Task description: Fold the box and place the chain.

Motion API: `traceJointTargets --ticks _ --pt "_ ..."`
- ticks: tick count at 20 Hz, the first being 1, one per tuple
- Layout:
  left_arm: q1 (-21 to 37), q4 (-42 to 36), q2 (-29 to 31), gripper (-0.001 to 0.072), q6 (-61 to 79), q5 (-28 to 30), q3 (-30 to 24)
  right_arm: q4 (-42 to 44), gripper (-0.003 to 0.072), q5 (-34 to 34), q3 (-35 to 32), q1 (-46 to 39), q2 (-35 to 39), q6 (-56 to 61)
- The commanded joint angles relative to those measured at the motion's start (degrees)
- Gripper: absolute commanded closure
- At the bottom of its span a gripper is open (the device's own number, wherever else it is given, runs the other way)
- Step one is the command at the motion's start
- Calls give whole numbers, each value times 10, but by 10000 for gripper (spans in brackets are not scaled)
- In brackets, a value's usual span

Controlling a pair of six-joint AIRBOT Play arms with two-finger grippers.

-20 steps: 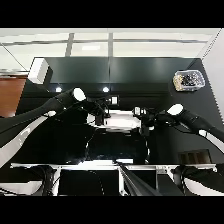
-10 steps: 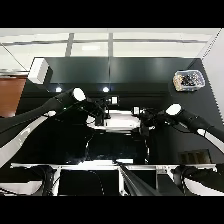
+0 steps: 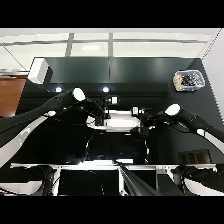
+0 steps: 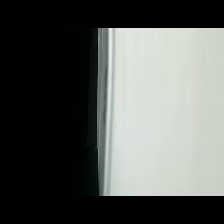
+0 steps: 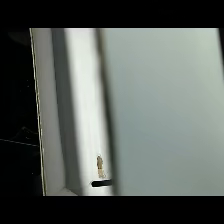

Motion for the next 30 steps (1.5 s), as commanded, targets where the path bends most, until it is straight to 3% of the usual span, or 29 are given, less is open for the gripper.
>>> traceJointTargets --ticks 1,3,5,7,11,12,13,14,16,17,18,19,21,23,24,27,30 --pt "0 0 0 683 0 0 0 -2 196 0 0 0 0 1" --pt "0 2 0 637 0 0 0 -2 197 0 0 0 0 1" --pt "0 5 6 286 0 -1 0 -3 197 2 0 0 0 1" --pt "3 33 31 14 -26 4 0 -8 197 10 0 1 0 -4" --pt "4 218 105 -9 -159 1 0 -9 199 12 0 1 0 -5" --pt "5 264 123 -7 -225 -11 0 -9 284 12 0 1 0 -6" --pt "5 301 138 -2 -279 -30 0 -11 460 16 0 1 0 -7" --pt "9 318 149 -1 -323 -60 0 -11 496 20 0 1 0 -10" --pt "17 304 155 0 -436 -110 0 -12 496 22 0 1 0 -12" --pt "16 297 153 48 -496 -142 0 -12 496 22 0 1 0 -12" --pt "13 297 152 414 -513 -177 0 -12 496 22 0 1 0 -12" --pt "13 294 153 680 -506 -216 0 -12 496 21 0 1 0 -12" --pt "23 228 153 686 -499 -245 -1 -12 495 21 0 1 0 -12" --pt "37 47 153 686 -446 -221 -17 -12 495 21 0 1 0 -12" --pt "43 -49 152 685 -390 -195 -35 -12 495 21 0 1 0 -12" --pt "80 -226 135 685 -304 -79 -85 -12 496 21 0 1 0 -12" --pt "86 -278 97 685 -259 9 -91 -12 496 21 0 1 0 -12"
